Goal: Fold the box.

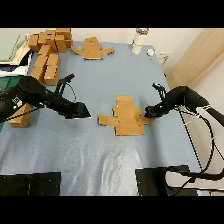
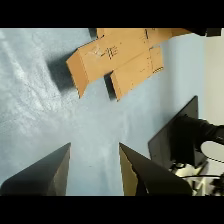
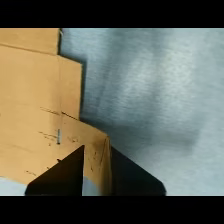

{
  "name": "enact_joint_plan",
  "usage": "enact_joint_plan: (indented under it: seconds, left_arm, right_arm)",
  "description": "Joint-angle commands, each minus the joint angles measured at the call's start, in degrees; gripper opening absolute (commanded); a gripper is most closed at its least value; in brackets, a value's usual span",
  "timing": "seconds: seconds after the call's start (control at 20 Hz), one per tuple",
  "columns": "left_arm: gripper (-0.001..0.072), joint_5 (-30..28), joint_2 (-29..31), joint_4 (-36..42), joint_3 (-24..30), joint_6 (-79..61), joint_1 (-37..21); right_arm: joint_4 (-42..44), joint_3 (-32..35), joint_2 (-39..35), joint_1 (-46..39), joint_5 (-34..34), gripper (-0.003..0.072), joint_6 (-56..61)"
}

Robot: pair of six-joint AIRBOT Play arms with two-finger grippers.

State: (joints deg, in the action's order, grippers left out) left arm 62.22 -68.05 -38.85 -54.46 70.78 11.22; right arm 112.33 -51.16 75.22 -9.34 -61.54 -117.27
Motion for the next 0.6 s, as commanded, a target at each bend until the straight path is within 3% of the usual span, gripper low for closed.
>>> enact_joint_plan:
  seconds: [0.0, 0.05, 0.3, 0.4, 0.45, 0.55]
  left_arm:
    - [0.0459, 8.2, -2.7, 7.4, 0.0, -4.1, -4.9]
    - [0.0459, 8.8, -3.6, 9.3, 0.0, -5.0, -5.9]
    - [0.0459, 6.6, -3.7, 9.5, 0.0, -8.7, -5.4]
    - [0.0486, 4.7, -3.9, 9.9, 0.0, -6.6, -5.8]
    - [0.0549, 4.7, -4.5, 11.1, 0.0, -6.3, -6.4]
    - [0.0548, 6.9, -7.4, 13.3, 0.0, -7.5, -7.5]
  right_arm:
    - [5.9, -0.2, 0.5, 0.1, -2.2, 0.0084, -3.4]
    - [6.8, -0.1, 0.5, 0.2, -2.9, 0.0004, -3.7]
    - [12.6, 0.5, -0.5, 0.8, -8.3, 0.0004, -5.6]
    - [17.5, 4.0, -3.4, 1.3, -6.7, 0.0004, -7.6]
    - [19.0, 6.6, -5.4, 1.9, -4.8, 0.0004, -8.4]
    - [19.5, 12.7, -9.9, 4.3, 0.0, 0.0004, -9.0]
